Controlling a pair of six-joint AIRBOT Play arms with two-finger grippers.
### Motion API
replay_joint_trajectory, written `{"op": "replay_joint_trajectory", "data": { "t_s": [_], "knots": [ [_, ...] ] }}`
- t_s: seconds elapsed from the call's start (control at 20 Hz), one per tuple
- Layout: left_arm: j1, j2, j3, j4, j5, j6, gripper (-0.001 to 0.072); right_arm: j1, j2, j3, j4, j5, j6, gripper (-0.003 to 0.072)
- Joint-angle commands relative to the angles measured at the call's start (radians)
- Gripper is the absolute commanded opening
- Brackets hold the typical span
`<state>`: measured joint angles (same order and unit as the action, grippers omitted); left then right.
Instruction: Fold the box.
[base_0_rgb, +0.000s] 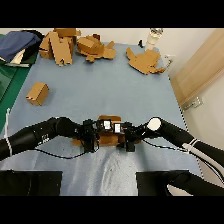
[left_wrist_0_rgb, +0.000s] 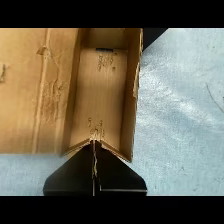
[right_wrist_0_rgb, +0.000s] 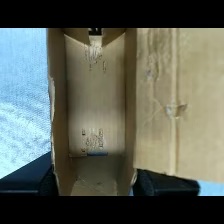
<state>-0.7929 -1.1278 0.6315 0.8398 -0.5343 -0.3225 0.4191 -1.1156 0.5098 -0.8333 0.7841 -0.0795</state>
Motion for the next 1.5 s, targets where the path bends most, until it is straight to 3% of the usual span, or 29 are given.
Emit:
{"op": "replay_joint_trajectory", "data": {
  "t_s": [0.0, 0.05, 0.55, 0.6, 0.65, 0.7, 0.8, 0.9, 1.05, 1.25, 1.35, 1.45],
  "knots": [
    [0.001, -0.001, 0.001, -0.012, -0.011, -0.008, 0.0284, 0.001, -0.001, 0.0, 0.0, 0.0, 0.0, 0.0522],
    [0.001, -0.001, 0.001, -0.015, -0.013, -0.008, 0.0393, 0.001, -0.001, 0.0, 0.0, 0.0, 0.0, 0.0522],
    [0.003, 0.0, 0.001, -0.012, -0.014, -0.008, 0.0393, 0.001, -0.001, 0.0, 0.0, 0.0, 0.0, 0.0522],
    [0.003, 0.0, 0.001, -0.003, -0.011, -0.012, 0.0234, 0.001, -0.001, 0.0, 0.0, 0.0, 0.0, 0.0522],
    [0.003, 0.0, 0.001, 0.014, -0.009, -0.019, 0.0009, 0.001, -0.001, 0.0, 0.0, 0.0, 0.0, 0.0522],
    [0.003, 0.0, 0.001, 0.015, 0.002, -0.064, 0.001, 0.001, -0.001, 0.0, 0.0, 0.0, 0.0, 0.0522],
    [0.003, 0.004, 0.001, 0.052, 0.012, -0.212, 0.0009, 0.001, -0.001, 0.0, 0.0, 0.0, 0.0, 0.0522],
    [0.008, 0.022, 0.001, 0.211, -0.02, -0.416, 0.0009, 0.001, -0.001, 0.0, 0.0, 0.0, 0.0, 0.0522],
    [0.059, 0.102, 0.001, 0.563, -0.154, -0.858, 0.0009, 0.001, -0.001, 0.0, 0.0, 0.0, 0.0, 0.0522],
    [0.168, 0.243, -0.001, 0.877, -0.383, -1.481, 0.001, 0.001, -0.001, 0.0, 0.0, 0.0, 0.0, 0.0522],
    [0.235, 0.267, -0.018, 0.864, -0.493, -1.642, 0.001, 0.001, -0.001, 0.0, 0.0, 0.0, 0.0, 0.0522],
    [0.252, 0.266, -0.046, 0.762, -0.475, -1.632, 0.001, 0.001, -0.001, 0.0, 0.0, 0.0, 0.0, 0.0522]
  ]
}}
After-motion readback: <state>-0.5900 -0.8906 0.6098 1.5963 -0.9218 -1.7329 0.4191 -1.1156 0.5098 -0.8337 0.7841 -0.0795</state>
